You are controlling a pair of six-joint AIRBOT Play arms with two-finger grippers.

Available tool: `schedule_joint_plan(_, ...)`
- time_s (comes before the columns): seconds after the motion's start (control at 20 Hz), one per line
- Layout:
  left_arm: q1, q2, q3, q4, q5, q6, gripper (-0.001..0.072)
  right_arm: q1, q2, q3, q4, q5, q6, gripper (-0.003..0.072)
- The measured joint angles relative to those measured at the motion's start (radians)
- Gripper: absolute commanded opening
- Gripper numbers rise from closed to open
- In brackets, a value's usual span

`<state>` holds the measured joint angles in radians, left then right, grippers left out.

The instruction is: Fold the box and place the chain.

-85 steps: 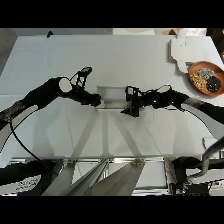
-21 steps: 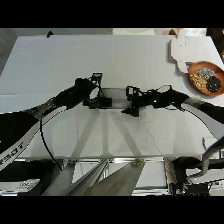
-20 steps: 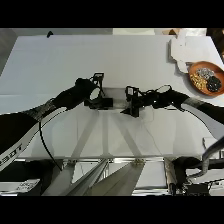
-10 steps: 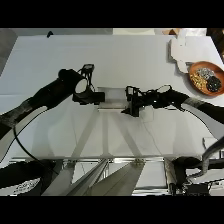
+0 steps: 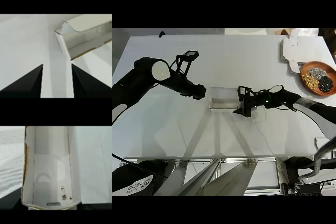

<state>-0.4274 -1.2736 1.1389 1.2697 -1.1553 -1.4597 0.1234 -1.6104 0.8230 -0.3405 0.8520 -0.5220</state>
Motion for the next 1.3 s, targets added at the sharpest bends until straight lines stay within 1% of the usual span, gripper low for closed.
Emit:
schedule_joint_plan(0.15, 0.061, -0.001, -0.029, -0.094, -0.007, 0.312, 0.0405, 0.000, 0.000, 0.000, 0.000, 0.000, 0.000, 0.0516)
schedule_joint_plan(0.25, 0.101, -0.017, -0.055, -0.166, -0.019, 0.526, 0.0503, 0.000, 0.000, 0.000, 0.000, 0.000, 0.000, 0.0516)
schedule_joint_plan(0.35, 0.142, -0.045, -0.079, -0.239, -0.022, 0.724, 0.0553, 0.000, 0.000, 0.000, 0.000, 0.000, 0.000, 0.0516)
schedule_joint_plan(0.4, 0.160, -0.062, -0.088, -0.274, -0.022, 0.806, 0.0595, 0.000, 0.000, 0.000, 0.000, 0.000, 0.000, 0.0516)
schedule_joint_plan(0.45, 0.179, -0.084, -0.096, -0.302, -0.022, 0.889, 0.0600, 0.000, 0.000, 0.000, 0.000, 0.000, 0.000, 0.0516)
schedule_joint_plan(0.5, 0.195, -0.105, -0.101, -0.325, -0.022, 0.962, 0.0648, 0.000, 0.000, 0.000, 0.000, 0.000, 0.000, 0.0516)
schedule_joint_plan(0.55, 0.211, -0.129, -0.104, -0.348, -0.021, 1.041, 0.0668, 0.000, 0.000, 0.000, 0.000, 0.000, 0.000, 0.0516)
schedule_joint_plan(0.6, 0.227, -0.154, -0.107, -0.365, -0.022, 1.119, 0.0669, 0.000, 0.000, 0.000, 0.000, 0.000, 0.000, 0.0516)
schedule_joint_plan(0.7, 0.254, -0.203, -0.110, -0.406, -0.024, 1.271, 0.0711, 0.000, 0.000, 0.000, 0.000, 0.000, 0.000, 0.0516)
schedule_joint_plan(0.85, 0.280, -0.280, -0.113, -0.509, -0.036, 1.518, 0.0712, 0.000, 0.000, 0.000, 0.000, 0.000, 0.000, 0.0516)
schedule_joint_plan(1.0, 0.277, -0.334, -0.113, -0.589, -0.051, 1.740, 0.0711, 0.000, 0.000, 0.000, 0.000, 0.000, 0.000, 0.0516)
schedule_joint_plan(1.15, 0.261, -0.357, -0.113, -0.629, -0.035, 1.862, 0.0712, 0.000, 0.000, 0.000, 0.000, 0.000, 0.000, 0.0516)
schedule_joint_plan(1.3, 0.250, -0.365, -0.113, -0.671, -0.018, 1.915, 0.0712, 0.000, 0.000, 0.000, 0.000, 0.000, 0.000, 0.0516)
